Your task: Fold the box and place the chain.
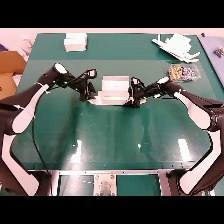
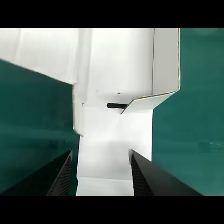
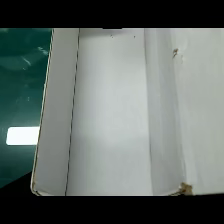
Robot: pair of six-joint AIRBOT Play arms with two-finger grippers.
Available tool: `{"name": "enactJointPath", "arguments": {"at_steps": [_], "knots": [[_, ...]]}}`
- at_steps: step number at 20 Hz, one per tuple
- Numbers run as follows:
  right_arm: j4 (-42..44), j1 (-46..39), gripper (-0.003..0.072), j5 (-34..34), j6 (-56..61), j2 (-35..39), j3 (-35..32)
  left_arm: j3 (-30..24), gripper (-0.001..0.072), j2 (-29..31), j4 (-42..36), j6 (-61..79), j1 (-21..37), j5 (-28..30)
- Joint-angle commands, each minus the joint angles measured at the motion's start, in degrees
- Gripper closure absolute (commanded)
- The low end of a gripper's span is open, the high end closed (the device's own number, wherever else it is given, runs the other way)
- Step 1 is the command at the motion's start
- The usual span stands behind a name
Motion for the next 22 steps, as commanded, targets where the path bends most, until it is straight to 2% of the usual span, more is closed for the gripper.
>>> {"name": "enactJointPath", "arguments": {"at_steps": [1,7,14,18,22], "knots": [[0.0,0.0,0.0064,0.0,0.0,0.0,0.0,0.0,0.0281,-0.3,0.1,0.6,-0.6,2.3],[0.0,0.0,0.0064,0.0,0.0,0.0,0.0,0.0,0.0282,-0.4,-0.1,0.6,-2.2,2.1],[0.0,0.0,0.0064,0.0,0.0,0.0,0.0,0.0,0.0299,-0.4,-0.4,0.1,-2.3,-3.3],[0.0,0.0,0.0064,0.0,0.0,0.0,0.0,0.0,0.0300,-0.4,-1.2,0.2,-3.1,-3.0],[0.0,0.0,0.0064,0.0,0.0,0.0,0.0,0.0,0.0301,-0.4,-1.0,0.6,-5.2,1.1]]}}
